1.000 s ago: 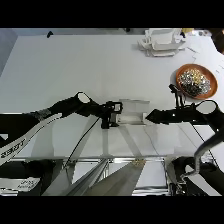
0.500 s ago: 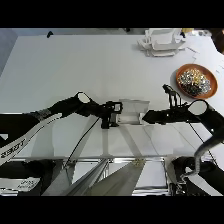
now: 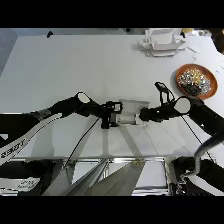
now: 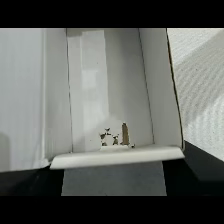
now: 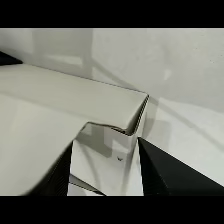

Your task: Fold the box and place the chain.

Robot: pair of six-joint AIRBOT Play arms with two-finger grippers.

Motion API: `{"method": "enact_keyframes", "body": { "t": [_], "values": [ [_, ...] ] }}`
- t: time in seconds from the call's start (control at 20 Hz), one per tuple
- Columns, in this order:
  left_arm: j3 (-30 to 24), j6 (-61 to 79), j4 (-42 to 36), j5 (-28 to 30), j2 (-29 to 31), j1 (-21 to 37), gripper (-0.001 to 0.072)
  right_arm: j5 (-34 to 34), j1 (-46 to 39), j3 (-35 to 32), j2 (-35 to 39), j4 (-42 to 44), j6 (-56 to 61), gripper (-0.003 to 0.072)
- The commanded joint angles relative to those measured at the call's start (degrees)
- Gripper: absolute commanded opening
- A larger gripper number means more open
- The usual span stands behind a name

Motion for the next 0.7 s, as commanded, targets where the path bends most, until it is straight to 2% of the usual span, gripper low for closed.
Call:
{"method": "enact_keyframes", "body": {
  "t": [0.0, 0.35, 0.65],
  "values": [
    [0.0, 0.0, 0.0, 0.0, 0.0, 0.0, 0.0044, -0.1, 4.8, 2.0, -2.1, -7.0, 10.4, 0.0410],
    [0.0, 0.0, 0.0, 0.0, 0.0, 0.0, 0.0044, 0.1, 9.0, 2.4, -2.3, -17.5, 26.4, 0.0409],
    [0.0, 0.0, 0.0, 0.0, 0.0, 0.0, 0.0044, 1.6, 14.4, 4.7, -6.6, -22.2, 28.2, 0.0409]
  ]
}}
